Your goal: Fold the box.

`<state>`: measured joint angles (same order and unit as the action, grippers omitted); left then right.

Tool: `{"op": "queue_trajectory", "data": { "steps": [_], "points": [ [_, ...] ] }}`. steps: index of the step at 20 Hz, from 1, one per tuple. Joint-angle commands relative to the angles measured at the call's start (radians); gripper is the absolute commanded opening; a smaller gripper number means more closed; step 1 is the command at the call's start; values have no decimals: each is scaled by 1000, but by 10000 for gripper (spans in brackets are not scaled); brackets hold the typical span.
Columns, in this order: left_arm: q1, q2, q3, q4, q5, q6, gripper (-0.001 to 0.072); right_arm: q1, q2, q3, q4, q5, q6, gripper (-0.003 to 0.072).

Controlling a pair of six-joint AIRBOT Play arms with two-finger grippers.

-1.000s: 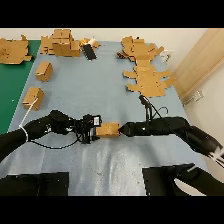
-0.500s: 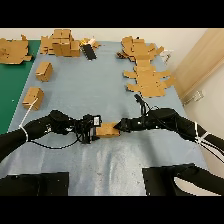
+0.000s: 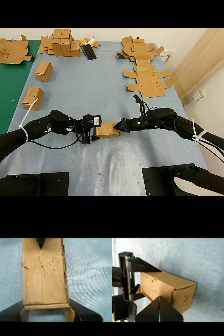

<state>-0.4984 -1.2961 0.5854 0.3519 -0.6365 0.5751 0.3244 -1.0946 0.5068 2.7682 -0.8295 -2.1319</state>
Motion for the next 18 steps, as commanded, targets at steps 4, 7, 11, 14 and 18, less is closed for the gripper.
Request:
{"op": "queue_trajectory", "data": {
  "steps": [4,7,11,14,18],
  "points": [
    [-1,0,0,0,0,0,520,0,-3,0,-8,10,-5,0],
    [-1,0,0,0,0,0,520,0,-3,0,-8,9,-10,0],
    [-1,0,0,0,0,0,520,-9,85,32,-105,-31,-38,3],
    [-1,0,0,0,0,0,520,-66,218,51,-377,-10,180,3],
    [-1,0,0,0,0,0,520,-134,347,51,-573,-17,340,3]
  ]
}}
